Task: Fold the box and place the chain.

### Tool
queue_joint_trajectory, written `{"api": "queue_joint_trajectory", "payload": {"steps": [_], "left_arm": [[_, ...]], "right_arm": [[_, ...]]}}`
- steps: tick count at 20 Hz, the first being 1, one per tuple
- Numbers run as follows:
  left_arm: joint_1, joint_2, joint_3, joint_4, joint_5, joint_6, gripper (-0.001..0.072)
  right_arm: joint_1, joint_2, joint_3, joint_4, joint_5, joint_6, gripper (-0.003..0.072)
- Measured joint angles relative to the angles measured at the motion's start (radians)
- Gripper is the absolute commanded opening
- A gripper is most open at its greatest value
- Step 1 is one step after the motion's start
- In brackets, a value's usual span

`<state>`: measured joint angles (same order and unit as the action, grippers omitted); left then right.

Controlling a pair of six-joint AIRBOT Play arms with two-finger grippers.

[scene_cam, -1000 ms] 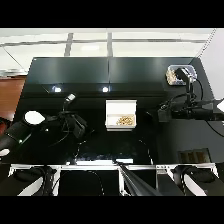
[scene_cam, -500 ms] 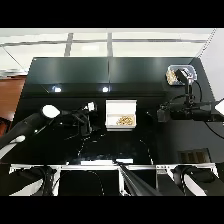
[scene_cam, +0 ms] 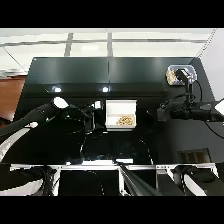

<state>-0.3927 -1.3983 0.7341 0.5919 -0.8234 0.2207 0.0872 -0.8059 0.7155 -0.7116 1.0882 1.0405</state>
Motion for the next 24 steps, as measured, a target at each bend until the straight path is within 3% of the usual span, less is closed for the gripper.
{"api": "queue_joint_trajectory", "payload": {"steps": [24], "left_arm": [[-0.082,-0.048,0.048,-0.035,0.051,0.021,0.0714]], "right_arm": [[0.035,-0.001,-0.001,0.002,-0.122,-0.001,0.022]]}}
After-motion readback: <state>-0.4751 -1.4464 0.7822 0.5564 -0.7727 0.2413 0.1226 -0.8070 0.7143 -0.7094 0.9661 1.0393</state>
